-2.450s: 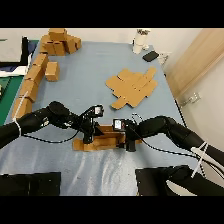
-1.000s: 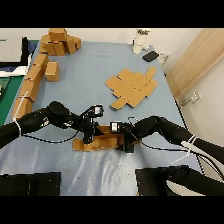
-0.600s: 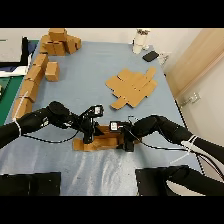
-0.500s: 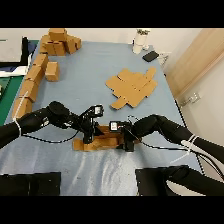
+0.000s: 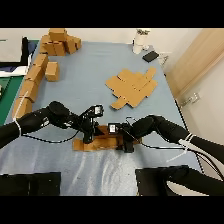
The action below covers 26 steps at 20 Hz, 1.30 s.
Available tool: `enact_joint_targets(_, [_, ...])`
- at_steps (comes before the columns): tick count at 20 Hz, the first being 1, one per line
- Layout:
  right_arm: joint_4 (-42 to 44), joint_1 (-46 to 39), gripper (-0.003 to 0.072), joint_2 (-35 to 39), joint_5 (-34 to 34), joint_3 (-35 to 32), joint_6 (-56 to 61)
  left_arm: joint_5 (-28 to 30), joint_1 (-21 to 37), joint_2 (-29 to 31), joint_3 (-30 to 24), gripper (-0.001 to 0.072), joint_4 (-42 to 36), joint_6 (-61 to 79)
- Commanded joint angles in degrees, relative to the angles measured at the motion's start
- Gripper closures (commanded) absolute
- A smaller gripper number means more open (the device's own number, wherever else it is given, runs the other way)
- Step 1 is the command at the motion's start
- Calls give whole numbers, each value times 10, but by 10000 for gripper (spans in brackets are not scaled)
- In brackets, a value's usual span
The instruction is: Fold the box.
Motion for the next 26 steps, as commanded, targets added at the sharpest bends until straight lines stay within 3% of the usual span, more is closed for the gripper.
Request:
enact_joint_targets(1, [-8, 3, 155, -2, -3, 2, 0, 1, 0, 0, 0, 699, 0, 0])
enact_joint_targets(4, [-8, 3, 156, -2, -3, 2, 0, 1, 0, 0, 0, 699, 0, 0])
enact_joint_targets(5, [-10, 3, 192, -3, -3, 2, 0, 1, 0, 0, 0, 699, 0, 0])
enact_joint_targets(22, [8, 3, 190, -3, -10, 2, 2, 1, 0, 0, 0, 699, 0, 0])
enact_joint_targets(26, [8, 3, 190, -3, -13, 2, 2, 9, 0, 0, 0, 699, -32, 0])
